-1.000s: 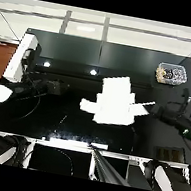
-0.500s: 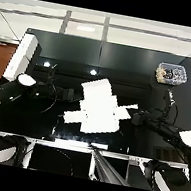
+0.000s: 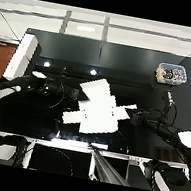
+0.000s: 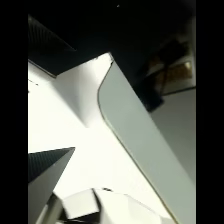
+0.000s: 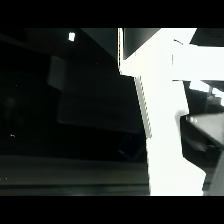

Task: Fold the box and place the chain.

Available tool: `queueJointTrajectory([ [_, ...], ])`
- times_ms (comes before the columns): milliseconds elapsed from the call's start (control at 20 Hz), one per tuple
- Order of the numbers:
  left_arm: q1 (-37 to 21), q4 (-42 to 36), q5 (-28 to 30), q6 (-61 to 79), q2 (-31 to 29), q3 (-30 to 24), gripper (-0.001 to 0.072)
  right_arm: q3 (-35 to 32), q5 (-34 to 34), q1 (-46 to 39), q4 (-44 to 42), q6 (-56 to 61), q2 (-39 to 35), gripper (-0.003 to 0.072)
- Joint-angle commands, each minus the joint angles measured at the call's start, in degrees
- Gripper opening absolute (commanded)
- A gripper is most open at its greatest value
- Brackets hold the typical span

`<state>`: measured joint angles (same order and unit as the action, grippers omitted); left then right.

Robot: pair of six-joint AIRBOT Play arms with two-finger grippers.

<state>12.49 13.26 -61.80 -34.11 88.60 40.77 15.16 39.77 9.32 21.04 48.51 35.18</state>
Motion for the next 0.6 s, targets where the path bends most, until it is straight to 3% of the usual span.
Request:
queueJointTrajectory([
  [0, -0.09, 4.66, -10.47, 7.15, 3.65, 2.91, 0.0688, 0.0, 0.07, 0.09, -0.02, 0.79, -0.04, 0.0016],
  [100, -0.09, 2.49, -13.75, 13.51, 3.74, 2.97, 0.0687, 0.0, 0.07, 0.09, -0.02, 0.81, -0.04, 0.0015],
  [250, -0.11, -0.5, -12.79, 17.46, 3.74, 3.04, 0.0679, 0.0, 0.57, 0.09, 0.0, 1.51, -0.04, 0.0015],
  [550, -0.46, 1.51, -17.57, 16.81, 6.47, 6.05, 0.0671, 0.0, 1.38, 0.09, 0.24, 2.05, -0.04, 0.0016],
])
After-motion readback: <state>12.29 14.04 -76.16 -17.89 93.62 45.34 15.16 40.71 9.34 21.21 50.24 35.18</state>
